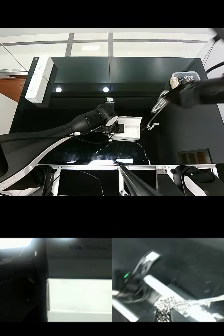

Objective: Fold the box and place the chain.

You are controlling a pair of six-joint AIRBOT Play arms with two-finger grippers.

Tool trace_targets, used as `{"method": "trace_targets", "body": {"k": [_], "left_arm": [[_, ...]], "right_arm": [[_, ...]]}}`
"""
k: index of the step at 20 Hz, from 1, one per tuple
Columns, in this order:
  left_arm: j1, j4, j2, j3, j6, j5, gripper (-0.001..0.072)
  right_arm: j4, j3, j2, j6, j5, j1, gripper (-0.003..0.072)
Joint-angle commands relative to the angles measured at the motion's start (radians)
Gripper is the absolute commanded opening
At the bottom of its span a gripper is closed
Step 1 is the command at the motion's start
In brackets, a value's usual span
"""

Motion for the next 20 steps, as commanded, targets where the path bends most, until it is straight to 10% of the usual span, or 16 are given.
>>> {"method": "trace_targets", "body": {"k": [1,18,19,20], "left_arm": [[0.000,0.000,0.000,0.000,0.000,0.003,0.0032],[0.000,0.000,0.000,0.000,0.000,0.003,0.0032],[0.000,0.000,0.000,0.000,0.000,0.003,0.0032],[0.000,0.000,0.000,0.000,0.000,0.003,0.0032]], "right_arm": [[0.104,-0.134,0.003,-0.012,-0.058,0.102,0.0042],[0.171,-0.480,0.001,0.012,-0.368,0.245,0.0044],[0.187,-0.498,0.000,0.013,-0.383,0.244,0.0106],[0.188,-0.504,0.000,0.013,-0.386,0.244,0.0446]]}}
